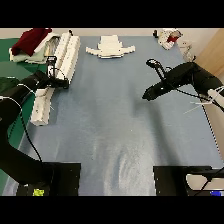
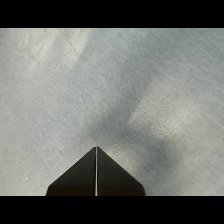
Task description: Fold the box.
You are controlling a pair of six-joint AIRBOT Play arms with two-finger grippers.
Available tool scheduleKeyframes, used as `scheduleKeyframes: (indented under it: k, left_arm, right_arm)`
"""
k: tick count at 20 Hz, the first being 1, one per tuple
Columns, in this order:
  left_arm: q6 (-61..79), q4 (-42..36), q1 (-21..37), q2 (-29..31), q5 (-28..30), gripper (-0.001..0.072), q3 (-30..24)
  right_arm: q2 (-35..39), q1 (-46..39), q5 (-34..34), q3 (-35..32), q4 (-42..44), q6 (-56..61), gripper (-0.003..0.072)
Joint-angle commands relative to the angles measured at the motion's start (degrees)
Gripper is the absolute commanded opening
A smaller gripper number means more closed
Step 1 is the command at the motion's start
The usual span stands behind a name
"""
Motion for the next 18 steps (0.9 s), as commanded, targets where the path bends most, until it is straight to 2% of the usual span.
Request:
scheduleKeyframes:
  k: [1, 6, 7, 8, 9, 18]
  left_arm:
    - [0.1, -0.4, 0.0, -0.1, 0.2, 0.0438, 0.0]
    - [-0.1, -0.4, 0.0, -1.0, 0.5, 0.0441, 0.0]
    - [-0.1, -0.4, 0.0, -1.0, 0.6, 0.0464, 0.0]
    - [-0.1, -0.4, 0.0, -1.0, 0.6, 0.0585, 0.0]
    - [-0.1, -0.3, 0.0, -1.0, 0.5, 0.0604, 0.0]
    - [-0.1, -0.3, 0.0, -1.1, -0.5, 0.0606, 0.0]
  right_arm:
    - [0.0, 0.0, 0.0, 0.0, 0.0, 0.0, 0.0004]
    - [0.0, 0.0, 0.0, 0.0, 0.0, 0.0, 0.0005]
    - [0.0, 0.0, 0.0, 0.0, 0.0, 0.0, 0.0004]
    - [0.0, 0.0, 0.0, 0.0, 0.0, 0.0, 0.0005]
    - [0.0, 0.0, 0.0, 0.0, 0.0, 0.0, 0.0004]
    - [0.0, 0.0, 0.0, 0.0, 0.0, 0.0, 0.0004]
